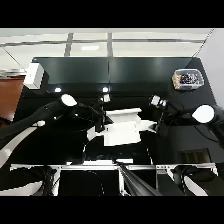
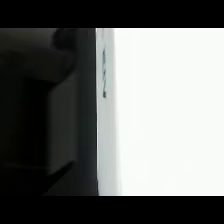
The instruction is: Fold the box and place the chain.
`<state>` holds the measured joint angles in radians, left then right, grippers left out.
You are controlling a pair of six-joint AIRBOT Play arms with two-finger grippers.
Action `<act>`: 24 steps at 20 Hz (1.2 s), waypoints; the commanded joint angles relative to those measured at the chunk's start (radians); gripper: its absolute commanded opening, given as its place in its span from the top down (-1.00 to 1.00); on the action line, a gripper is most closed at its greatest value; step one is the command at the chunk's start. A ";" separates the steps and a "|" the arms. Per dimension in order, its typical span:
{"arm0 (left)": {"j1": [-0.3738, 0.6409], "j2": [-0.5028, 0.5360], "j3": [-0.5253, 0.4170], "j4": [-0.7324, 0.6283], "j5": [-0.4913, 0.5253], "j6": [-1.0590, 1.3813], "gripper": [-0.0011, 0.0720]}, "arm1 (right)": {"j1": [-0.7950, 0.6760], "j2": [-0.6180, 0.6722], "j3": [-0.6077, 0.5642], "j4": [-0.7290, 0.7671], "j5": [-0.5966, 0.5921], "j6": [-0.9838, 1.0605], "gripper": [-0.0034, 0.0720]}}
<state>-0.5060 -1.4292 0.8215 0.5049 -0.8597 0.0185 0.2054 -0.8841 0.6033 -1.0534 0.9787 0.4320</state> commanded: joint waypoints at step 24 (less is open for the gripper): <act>-0.049 -0.049 -0.014 0.146 0.149 0.132 0.90 | 0.299 -0.039 -0.094 0.162 -0.363 -0.262 -0.87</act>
